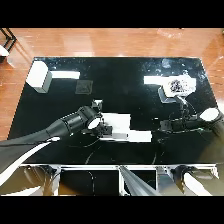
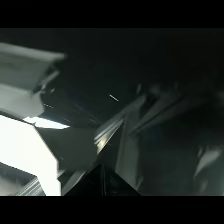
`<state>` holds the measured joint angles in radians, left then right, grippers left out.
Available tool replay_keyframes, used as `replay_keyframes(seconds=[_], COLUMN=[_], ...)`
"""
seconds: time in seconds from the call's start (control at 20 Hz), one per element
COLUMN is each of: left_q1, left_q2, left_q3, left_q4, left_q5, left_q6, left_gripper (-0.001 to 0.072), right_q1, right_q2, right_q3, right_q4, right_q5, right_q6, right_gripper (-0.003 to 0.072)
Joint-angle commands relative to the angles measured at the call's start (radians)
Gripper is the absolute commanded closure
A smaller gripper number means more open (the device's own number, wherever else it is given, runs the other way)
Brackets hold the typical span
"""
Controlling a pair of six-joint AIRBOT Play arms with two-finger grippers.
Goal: Fold the box and place the chain.
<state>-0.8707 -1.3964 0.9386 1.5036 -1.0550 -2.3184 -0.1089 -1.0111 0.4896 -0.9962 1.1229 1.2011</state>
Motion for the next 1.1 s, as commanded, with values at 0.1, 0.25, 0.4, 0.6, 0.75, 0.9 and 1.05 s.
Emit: replay_keyframes(seconds=[0.1, 0.25, 0.4, 0.6, 0.75, 0.9, 1.05], left_q1=[0.001, 0.001, 0.001, 0.001, 0.001, 0.001, 0.001], left_q2=[0.000, 0.000, 0.000, 0.000, 0.000, 0.000, 0.000], left_q3=[0.001, 0.001, 0.001, 0.001, 0.001, 0.001, 0.001], left_q4=[0.010, 0.008, 0.007, 0.006, 0.006, 0.006, 0.006], left_q5=[-0.001, -0.001, -0.001, -0.001, -0.001, -0.001, -0.001], left_q6=[0.000, 0.000, 0.000, 0.000, 0.000, -0.001, -0.001], left_gripper=[0.0692, 0.0691, 0.0692, 0.0692, 0.0691, 0.0692, 0.0692], right_q1=[0.019, 0.110, 0.154, 0.160, 0.160, 0.162, 0.206], right_q2=[-0.134, -0.202, -0.210, -0.209, -0.209, -0.209, -0.209], right_q3=[-0.034, -0.034, -0.033, -0.031, -0.014, 0.004, 0.018], right_q4=[0.041, 0.144, 0.341, 0.393, 0.395, 0.402, 0.410], right_q5=[0.041, -0.013, -0.027, 0.009, 0.071, 0.097, 0.103], right_q6=[0.075, 0.042, -0.069, -0.103, -0.127, -0.135, -0.136], right_gripper=[0.0668, 0.0668, 0.0557, 0.0157, 0.0031, 0.0031, 0.0032])
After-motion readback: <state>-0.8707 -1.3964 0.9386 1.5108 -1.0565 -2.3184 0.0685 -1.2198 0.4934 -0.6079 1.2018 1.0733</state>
